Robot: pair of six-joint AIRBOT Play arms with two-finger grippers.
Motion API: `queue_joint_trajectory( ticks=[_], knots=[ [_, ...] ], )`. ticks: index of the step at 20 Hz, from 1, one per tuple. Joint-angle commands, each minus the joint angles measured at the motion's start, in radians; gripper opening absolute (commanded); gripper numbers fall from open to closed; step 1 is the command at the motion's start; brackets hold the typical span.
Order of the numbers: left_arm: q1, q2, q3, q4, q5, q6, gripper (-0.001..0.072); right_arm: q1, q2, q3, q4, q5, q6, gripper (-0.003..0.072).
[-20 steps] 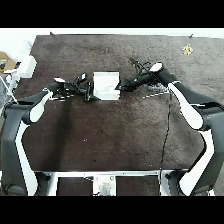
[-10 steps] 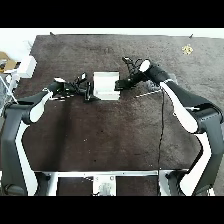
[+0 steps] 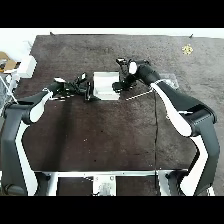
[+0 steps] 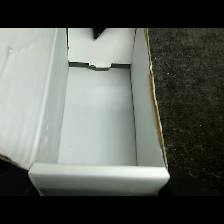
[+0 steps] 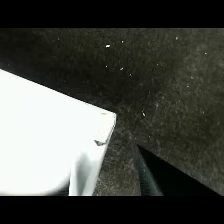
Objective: Fold the box and place the chain.
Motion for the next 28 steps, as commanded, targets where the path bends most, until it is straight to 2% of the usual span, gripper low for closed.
queue_joint_trajectory(
  ticks=[1, 2, 3, 4, 11, 14, 15, 16, 27, 28],
  knots=[
    [0.000, 0.000, 0.000, 0.000, 0.000, 0.000, 0.0395, 0.055, -0.005, 0.029, -0.183, 0.025, 0.137, 0.0435],
    [0.000, 0.000, 0.000, 0.000, 0.000, 0.000, 0.0395, 0.062, -0.005, 0.031, -0.182, 0.014, 0.151, 0.0434],
    [0.000, 0.000, 0.000, 0.000, 0.000, 0.000, 0.0395, 0.066, -0.006, 0.031, -0.182, 0.009, 0.171, 0.0338],
    [0.000, 0.000, 0.000, 0.000, 0.000, 0.000, 0.0395, 0.068, -0.010, 0.031, -0.183, 0.005, 0.193, 0.0312],
    [0.000, 0.000, 0.000, 0.000, 0.000, 0.000, 0.0395, 0.084, -0.058, 0.033, -0.196, 0.006, 0.305, 0.0313],
    [0.000, 0.000, 0.000, 0.000, 0.000, 0.000, 0.0395, 0.090, -0.058, 0.043, -0.253, -0.005, 0.370, 0.0312],
    [0.000, 0.000, 0.000, 0.000, 0.000, 0.000, 0.0395, 0.090, -0.058, 0.047, -0.253, -0.004, 0.384, 0.0301],
    [0.000, 0.000, 0.000, 0.000, 0.000, 0.000, 0.0395, 0.090, -0.059, 0.047, -0.253, -0.008, 0.396, 0.0212],
    [0.000, 0.000, 0.000, 0.000, 0.000, 0.000, 0.0395, 0.090, -0.073, 0.047, -0.248, -0.005, 0.476, 0.0203],
    [0.000, 0.000, 0.000, 0.000, 0.000, 0.000, 0.0395, 0.090, -0.078, 0.047, -0.249, 0.000, 0.479, 0.0145]
  ],
)
